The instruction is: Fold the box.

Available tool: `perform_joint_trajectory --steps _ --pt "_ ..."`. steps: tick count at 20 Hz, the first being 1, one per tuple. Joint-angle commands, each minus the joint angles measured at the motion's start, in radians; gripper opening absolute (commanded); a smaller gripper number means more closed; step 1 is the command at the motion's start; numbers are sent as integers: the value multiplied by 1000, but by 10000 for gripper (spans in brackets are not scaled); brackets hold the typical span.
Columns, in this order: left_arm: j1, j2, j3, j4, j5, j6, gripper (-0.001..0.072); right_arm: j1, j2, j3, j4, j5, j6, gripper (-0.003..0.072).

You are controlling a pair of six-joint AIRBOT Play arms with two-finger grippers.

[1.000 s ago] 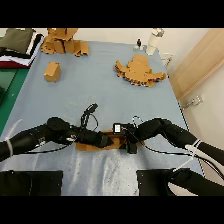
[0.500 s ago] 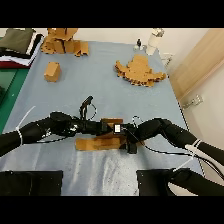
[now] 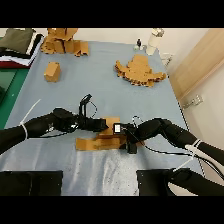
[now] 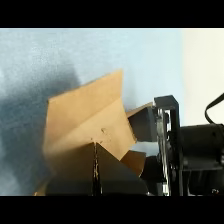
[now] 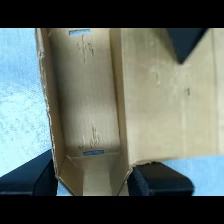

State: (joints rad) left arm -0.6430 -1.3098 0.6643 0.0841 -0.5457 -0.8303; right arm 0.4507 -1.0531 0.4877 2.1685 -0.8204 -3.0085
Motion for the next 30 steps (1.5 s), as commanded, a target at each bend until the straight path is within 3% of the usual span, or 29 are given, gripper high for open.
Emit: perform_joint_trajectory --steps 1,9,13,19,23,30 --pt "2 -64 50 17 -50 0 11 0 0 0 0 0 0 501" --pt "24 -112 60 244 -100 -140 11 0 0 0 0 0 0 501" --pt "39 -111 65 238 -129 -138 11 0 0 0 0 0 0 501" --pt "46 -110 168 231 -225 -91 11 0 0 0 0 0 0 501" --pt "67 -90 180 232 -255 -74 11 0 0 0 0 0 0 501" --pt "115 54 179 266 -313 4 11 0 0 0 0 0 0 501"
